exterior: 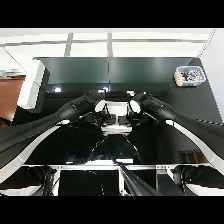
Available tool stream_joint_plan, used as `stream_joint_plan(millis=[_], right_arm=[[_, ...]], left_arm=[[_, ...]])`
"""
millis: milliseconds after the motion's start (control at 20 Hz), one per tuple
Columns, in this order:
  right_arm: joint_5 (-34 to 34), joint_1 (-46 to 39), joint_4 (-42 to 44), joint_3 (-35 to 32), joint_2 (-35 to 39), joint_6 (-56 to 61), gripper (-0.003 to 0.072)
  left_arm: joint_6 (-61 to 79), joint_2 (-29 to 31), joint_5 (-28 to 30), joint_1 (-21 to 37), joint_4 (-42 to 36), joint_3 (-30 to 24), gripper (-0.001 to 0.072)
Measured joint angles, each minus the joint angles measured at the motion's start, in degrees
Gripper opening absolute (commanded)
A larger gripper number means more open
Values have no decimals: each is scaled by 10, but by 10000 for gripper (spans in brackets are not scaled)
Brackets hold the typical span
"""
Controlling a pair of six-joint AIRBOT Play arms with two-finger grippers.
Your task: Fold the box and place the chain.
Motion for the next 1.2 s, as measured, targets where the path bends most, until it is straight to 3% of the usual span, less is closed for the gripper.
stream_joint_plan(millis=[150, 200, 250, 300, 350, 400, 600, 650, 700, 750, 1200], right_arm=[[1, 3, -1, 2, -4, 8, 20], [1, 3, -1, 2, -5, 10, 55], [0, 4, -1, 2, -5, 9, 154], [-2, 4, -1, 1, -7, 8, 148], [-2, 5, 0, 2, -6, 9, 59], [-2, 5, 2, 2, -6, 13, 18], [-3, 5, 3, 2, -5, 17, 20], [-3, 5, 3, 2, -4, 16, 68], [-3, 5, 2, 2, -2, 13, 271], [0, 4, 2, 2, 2, 11, 343], [28, -20, -32, 2, 107, -12, 340]], left_arm=[[-2, 0, -4, 0, -2, 0, 26], [-1, 0, -4, 0, -1, 0, 26], [1, 0, -1, 0, 1, 0, 26], [4, 0, 1, 0, 3, 0, 26], [4, 0, 1, 0, 3, 0, 26], [4, 0, 0, 0, 3, 0, 26], [0, 0, -2, 0, 1, 0, 26], [0, 0, -2, 0, 1, 0, 26], [2, 0, -1, 0, 1, 0, 26], [4, 0, 0, 0, 3, 0, 26], [2, 0, -1, 0, 2, 0, 26]])
